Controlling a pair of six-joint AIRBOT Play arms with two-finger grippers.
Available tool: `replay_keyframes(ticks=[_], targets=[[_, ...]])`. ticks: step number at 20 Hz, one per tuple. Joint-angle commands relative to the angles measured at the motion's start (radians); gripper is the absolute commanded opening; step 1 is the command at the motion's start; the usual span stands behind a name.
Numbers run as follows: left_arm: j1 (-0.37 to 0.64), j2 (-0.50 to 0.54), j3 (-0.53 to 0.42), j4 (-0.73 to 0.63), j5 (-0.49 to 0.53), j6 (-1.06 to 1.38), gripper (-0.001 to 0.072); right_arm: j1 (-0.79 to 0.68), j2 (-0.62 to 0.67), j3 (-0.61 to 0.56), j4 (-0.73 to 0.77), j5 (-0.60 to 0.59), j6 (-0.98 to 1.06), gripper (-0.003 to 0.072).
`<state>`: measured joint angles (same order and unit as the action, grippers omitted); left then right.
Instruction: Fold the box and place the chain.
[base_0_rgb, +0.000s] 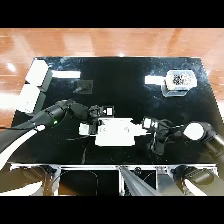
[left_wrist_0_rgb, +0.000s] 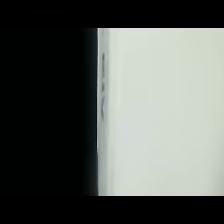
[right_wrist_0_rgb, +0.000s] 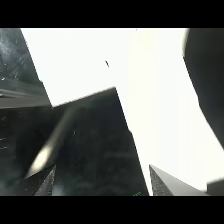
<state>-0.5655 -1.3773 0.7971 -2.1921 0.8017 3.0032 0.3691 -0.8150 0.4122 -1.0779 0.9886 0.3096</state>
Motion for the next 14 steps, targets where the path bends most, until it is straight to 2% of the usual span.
replay_keyframes(ticks=[1,8,14], targets=[[-0.002,-0.001,0.000,0.004,-0.018,0.000,0.0022,0.117,0.000,-0.047,0.030,-0.187,-0.195,0.0707],[-0.002,-0.006,0.000,0.004,-0.019,0.000,0.0022,0.264,-0.067,-0.047,0.040,-0.323,-0.294,0.0707],[-0.002,-0.007,0.000,0.004,-0.019,0.000,0.0022,0.357,-0.167,-0.047,0.150,-0.462,-0.330,0.0706]])
